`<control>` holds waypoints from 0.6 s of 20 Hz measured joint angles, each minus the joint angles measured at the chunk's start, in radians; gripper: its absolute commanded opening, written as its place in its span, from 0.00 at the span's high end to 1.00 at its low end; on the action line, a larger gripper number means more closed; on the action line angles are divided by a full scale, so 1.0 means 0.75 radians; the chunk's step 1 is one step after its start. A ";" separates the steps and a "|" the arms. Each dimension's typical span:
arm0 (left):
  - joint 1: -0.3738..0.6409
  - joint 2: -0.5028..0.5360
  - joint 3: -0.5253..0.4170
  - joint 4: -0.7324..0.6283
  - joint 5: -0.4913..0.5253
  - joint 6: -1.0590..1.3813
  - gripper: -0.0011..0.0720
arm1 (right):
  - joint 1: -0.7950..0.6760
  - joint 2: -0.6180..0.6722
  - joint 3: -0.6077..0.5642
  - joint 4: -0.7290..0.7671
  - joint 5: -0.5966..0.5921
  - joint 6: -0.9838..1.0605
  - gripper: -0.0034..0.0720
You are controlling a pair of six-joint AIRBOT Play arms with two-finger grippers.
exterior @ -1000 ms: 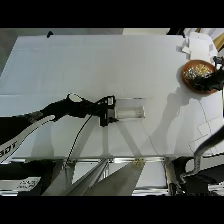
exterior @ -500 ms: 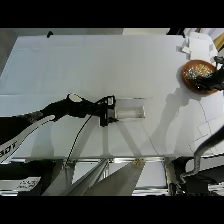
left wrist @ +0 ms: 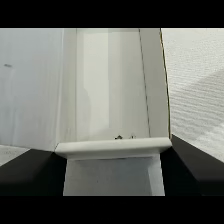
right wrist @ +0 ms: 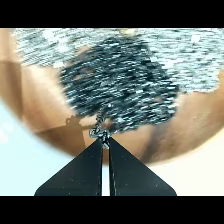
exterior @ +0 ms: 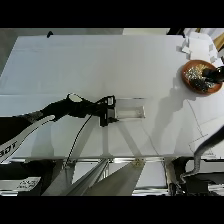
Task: Fold the box and place the chain.
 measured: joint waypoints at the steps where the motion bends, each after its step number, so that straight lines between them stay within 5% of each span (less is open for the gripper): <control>1: 0.000 0.000 0.000 0.000 0.000 0.000 0.64 | 0.010 0.027 0.000 0.015 0.016 -0.023 0.93; 12: 0.000 0.000 0.000 0.000 0.000 0.001 0.64 | 0.170 0.556 0.000 0.213 0.301 -0.211 0.93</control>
